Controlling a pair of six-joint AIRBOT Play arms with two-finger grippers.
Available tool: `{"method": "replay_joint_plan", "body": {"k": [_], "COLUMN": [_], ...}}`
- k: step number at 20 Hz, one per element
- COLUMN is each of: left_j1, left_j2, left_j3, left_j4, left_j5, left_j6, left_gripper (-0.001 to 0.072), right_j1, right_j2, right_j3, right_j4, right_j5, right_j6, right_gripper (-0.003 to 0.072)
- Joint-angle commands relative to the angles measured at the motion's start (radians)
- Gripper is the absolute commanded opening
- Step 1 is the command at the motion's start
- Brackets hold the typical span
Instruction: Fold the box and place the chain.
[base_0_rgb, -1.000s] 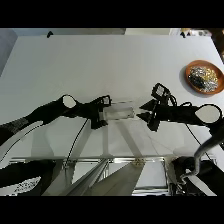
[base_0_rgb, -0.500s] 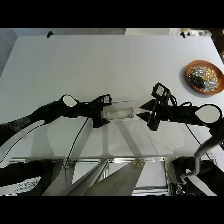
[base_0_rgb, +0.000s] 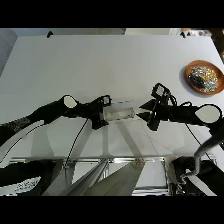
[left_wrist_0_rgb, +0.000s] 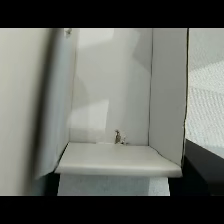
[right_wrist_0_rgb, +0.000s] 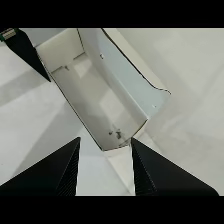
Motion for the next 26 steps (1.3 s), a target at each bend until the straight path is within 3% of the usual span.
{"method": "replay_joint_plan", "body": {"k": [1,2,3,7,9,10,20,22,24,25,26], "left_j1": [0.000,-0.001,-0.001,-0.003,-0.003,-0.003,-0.036,-0.047,-0.048,-0.048,-0.047], "left_j2": [-0.002,-0.002,-0.002,-0.002,-0.002,-0.001,-0.053,-0.072,-0.077,-0.077,-0.077], "left_j3": [-0.003,-0.003,-0.003,-0.002,-0.002,-0.002,0.081,0.081,0.081,0.081,0.081], "left_j4": [-0.032,-0.053,-0.071,-0.086,-0.090,-0.090,-0.109,-0.131,-0.142,-0.142,-0.142], "left_j5": [0.013,0.021,0.020,0.021,0.020,0.020,-0.009,-0.005,0.007,0.009,0.017], "left_j6": [0.026,0.044,0.079,0.129,0.152,0.180,0.212,0.227,0.227,0.227,0.226], "left_gripper": [0.0632,0.0596,0.0475,0.0232,0.0050,0.0010,0.0012,0.0087,0.0095,0.0139,0.0247], "right_j1": [0.001,0.001,0.001,0.001,0.001,0.001,0.001,0.001,0.001,0.001,0.001], "right_j2": [0.001,0.001,0.001,0.001,0.001,0.001,0.001,0.001,0.001,0.001,0.001], "right_j3": [0.000,0.000,0.000,0.000,0.000,0.000,0.000,0.000,0.000,0.000,0.000], "right_j4": [0.000,0.000,0.000,0.000,0.001,0.001,0.027,0.030,0.030,0.030,0.030], "right_j5": [-0.001,-0.001,-0.001,-0.005,-0.004,0.001,0.072,0.085,0.082,0.082,0.082], "right_j6": [-0.008,-0.008,-0.008,-0.009,-0.016,-0.016,-0.043,-0.042,-0.042,-0.042,-0.042], "right_gripper": [0.0357,0.0357,0.0357,0.0357,0.0357,0.0357,0.0331,0.0315,0.0315,0.0315,0.0316]}}
